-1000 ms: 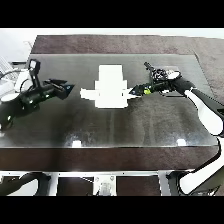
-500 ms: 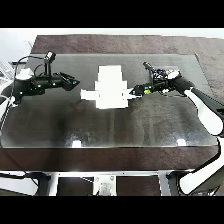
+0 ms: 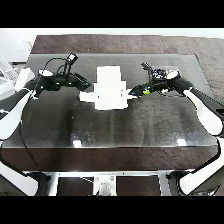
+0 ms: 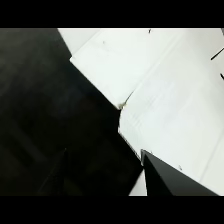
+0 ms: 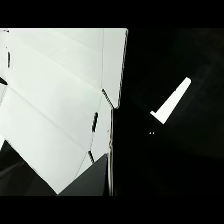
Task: Fold the box and place the chain.
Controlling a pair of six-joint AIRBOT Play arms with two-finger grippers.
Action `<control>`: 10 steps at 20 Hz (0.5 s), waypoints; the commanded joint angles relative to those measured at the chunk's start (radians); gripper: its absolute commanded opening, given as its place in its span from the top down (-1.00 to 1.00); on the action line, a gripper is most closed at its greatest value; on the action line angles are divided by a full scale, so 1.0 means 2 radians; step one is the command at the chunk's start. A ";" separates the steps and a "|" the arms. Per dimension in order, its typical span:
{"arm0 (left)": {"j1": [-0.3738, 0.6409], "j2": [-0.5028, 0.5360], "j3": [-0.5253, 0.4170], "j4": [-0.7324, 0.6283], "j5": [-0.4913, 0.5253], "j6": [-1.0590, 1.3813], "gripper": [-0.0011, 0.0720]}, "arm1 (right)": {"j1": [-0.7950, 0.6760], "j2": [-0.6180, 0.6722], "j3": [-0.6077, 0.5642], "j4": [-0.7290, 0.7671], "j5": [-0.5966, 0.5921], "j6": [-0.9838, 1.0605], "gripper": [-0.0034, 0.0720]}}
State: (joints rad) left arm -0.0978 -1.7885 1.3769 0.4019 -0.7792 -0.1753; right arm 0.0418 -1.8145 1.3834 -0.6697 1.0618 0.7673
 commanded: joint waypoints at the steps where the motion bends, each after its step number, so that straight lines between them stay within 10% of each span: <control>1: -0.011 -0.030 0.036 0.005 0.013 -0.023 -0.48 | 0.001 0.000 0.001 0.000 0.000 -0.005 0.89; 10: -0.013 -0.081 0.101 0.007 -0.038 -0.083 -0.48 | 0.000 0.000 0.001 0.000 0.000 -0.005 0.89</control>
State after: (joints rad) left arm -0.1230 -1.9270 1.5532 0.4179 -0.8322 -0.3107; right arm 0.0429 -1.8145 1.3838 -0.6697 1.0626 0.7582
